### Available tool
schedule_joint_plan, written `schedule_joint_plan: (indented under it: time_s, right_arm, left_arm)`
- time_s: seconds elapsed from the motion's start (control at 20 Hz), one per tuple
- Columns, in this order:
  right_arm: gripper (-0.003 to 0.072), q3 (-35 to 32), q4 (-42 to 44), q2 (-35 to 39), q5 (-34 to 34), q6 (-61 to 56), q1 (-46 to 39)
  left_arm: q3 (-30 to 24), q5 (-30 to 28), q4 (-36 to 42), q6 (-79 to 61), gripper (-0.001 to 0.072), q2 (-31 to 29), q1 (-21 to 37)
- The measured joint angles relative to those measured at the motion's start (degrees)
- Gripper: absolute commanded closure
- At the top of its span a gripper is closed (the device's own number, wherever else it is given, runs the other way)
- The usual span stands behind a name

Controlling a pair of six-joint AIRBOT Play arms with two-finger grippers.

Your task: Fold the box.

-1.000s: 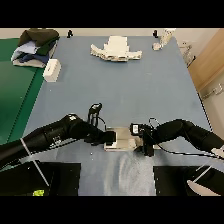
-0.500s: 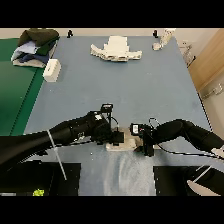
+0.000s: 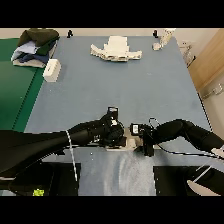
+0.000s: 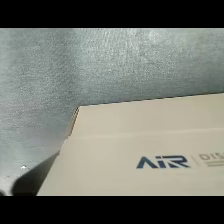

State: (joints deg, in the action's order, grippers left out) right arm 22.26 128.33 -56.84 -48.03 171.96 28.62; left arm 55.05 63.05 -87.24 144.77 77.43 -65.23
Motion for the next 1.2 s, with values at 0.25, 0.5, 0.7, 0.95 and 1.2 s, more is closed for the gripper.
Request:
schedule_joint_plan:
  time_s: [0.25, 0.5, 0.7, 0.95, 1.2]
  right_arm:
    - [0.0178, -0.02, -0.02, 0.00, 0.00, -0.02, 0.00]
    - [0.0178, 0.00, 0.00, 0.00, 0.00, -0.02, 0.00]
    - [0.0178, 0.00, -0.02, 0.00, 0.00, -0.02, 0.00]
    - [0.0178, 0.00, -0.02, 0.00, 0.00, -0.02, 0.00]
    - [0.0178, 0.00, -0.02, 0.00, 0.00, -0.02, 0.00]
  left_arm:
    - [0.24, 0.59, -1.75, 2.12, 0.0697, 0.72, -0.42]
    - [0.28, 0.46, -2.10, 3.80, 0.0563, 0.83, -0.48]
    - [0.39, -1.11, -0.96, 4.33, 0.0135, 0.90, -0.61]
    - [1.68, -0.66, -1.01, 4.04, 0.0134, 0.66, -0.55]
    - [3.17, 2.58, -0.72, 1.46, 0.0135, -4.46, -0.55]
